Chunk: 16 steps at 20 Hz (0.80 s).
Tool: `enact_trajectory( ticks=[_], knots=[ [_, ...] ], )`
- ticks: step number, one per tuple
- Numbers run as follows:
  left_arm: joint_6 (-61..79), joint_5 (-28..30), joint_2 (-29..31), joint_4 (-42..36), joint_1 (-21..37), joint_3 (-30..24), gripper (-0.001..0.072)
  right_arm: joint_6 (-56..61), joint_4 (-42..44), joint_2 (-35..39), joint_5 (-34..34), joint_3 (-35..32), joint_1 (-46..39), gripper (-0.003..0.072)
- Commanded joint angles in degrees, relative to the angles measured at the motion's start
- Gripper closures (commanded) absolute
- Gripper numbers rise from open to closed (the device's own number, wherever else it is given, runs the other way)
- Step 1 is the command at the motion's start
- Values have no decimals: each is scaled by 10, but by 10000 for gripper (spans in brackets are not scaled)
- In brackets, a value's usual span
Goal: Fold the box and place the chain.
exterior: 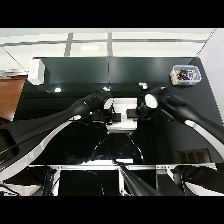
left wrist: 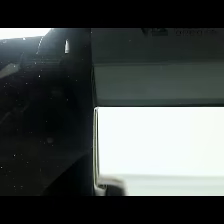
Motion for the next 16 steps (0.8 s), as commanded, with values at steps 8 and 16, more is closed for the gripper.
enact_trajectory(
  ticks=[8, 16],
  knots=[
    [0, 0, 0, 0, 0, 0, 683, -91, -219, 103, -170, -26, -236, -4],
    [0, 1, 0, 0, 0, 0, 683, -99, -31, -186, -132, 249, -443, 4]
  ],
)
